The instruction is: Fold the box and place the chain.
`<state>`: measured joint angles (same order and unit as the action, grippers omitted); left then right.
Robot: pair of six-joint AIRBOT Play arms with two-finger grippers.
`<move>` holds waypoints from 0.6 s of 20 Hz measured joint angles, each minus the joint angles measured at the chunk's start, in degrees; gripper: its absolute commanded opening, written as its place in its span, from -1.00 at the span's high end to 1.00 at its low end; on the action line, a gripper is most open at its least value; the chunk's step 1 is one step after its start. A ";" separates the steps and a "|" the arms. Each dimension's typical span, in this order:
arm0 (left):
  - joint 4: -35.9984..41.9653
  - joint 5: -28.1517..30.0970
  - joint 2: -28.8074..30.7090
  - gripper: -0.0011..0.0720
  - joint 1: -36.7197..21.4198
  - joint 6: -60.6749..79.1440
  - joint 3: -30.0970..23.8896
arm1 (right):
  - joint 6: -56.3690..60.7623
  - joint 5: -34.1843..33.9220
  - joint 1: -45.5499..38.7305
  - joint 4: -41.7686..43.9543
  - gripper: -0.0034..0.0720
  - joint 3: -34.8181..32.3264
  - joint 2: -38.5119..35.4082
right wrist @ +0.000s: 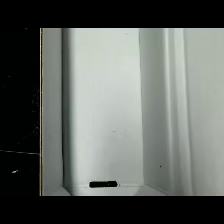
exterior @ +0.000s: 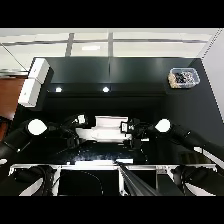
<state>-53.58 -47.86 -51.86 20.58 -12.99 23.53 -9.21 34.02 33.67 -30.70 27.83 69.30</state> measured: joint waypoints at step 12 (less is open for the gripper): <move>10.16 6.80 -4.50 0.02 6.23 8.55 -0.28 | 0.07 -0.02 0.00 0.04 -0.31 0.00 0.00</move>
<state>-43.42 -41.06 -56.36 26.81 -4.45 23.24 -9.15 34.00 33.67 -30.65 27.83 69.30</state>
